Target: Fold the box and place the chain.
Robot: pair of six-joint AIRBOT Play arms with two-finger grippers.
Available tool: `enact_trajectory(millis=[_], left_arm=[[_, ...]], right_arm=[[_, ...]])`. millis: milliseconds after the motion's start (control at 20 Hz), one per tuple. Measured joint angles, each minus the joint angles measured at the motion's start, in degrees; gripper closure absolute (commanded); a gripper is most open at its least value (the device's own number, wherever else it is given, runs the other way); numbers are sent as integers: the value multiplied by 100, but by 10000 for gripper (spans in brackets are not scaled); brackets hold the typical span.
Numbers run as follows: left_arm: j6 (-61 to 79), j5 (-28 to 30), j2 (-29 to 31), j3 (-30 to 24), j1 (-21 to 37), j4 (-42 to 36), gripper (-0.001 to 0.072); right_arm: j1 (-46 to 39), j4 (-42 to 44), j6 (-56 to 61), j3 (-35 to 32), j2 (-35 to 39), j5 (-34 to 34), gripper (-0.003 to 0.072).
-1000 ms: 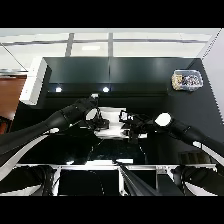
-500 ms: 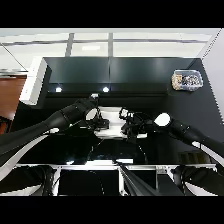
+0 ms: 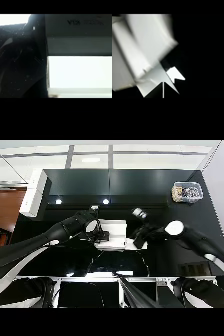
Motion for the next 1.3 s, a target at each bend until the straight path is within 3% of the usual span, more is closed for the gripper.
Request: enact_trajectory(millis=[250, 450, 700, 1000, 1050, 1150, 1300], left_arm=[[4, -4, 0, 0, 0, 0, 678], [4, -4, 0, 0, 0, 0, 679], [2, -7, 0, 0, 2, 0, 678], [2, -7, 0, 0, 2, 0, 678], [2, -7, 0, 0, 0, 0, 679], [0, -7, 0, 0, 2, 2, 679], [0, -7, 0, 0, 2, 2, 679]], right_arm=[[-2004, -1493, 2496, -79, 741, 1139, 667], [-2826, -1106, 3027, -673, 608, 1486, 667], [-2426, 391, 2201, -1095, -168, 1628, 667], [-1438, 1967, 1154, -1038, -772, 1473, 664], [-1349, 2087, 1019, -968, -804, 1460, 623], [-1244, 2223, 831, -811, -846, 1484, 159], [-1174, 2258, 697, -595, -874, 1620, 134]])
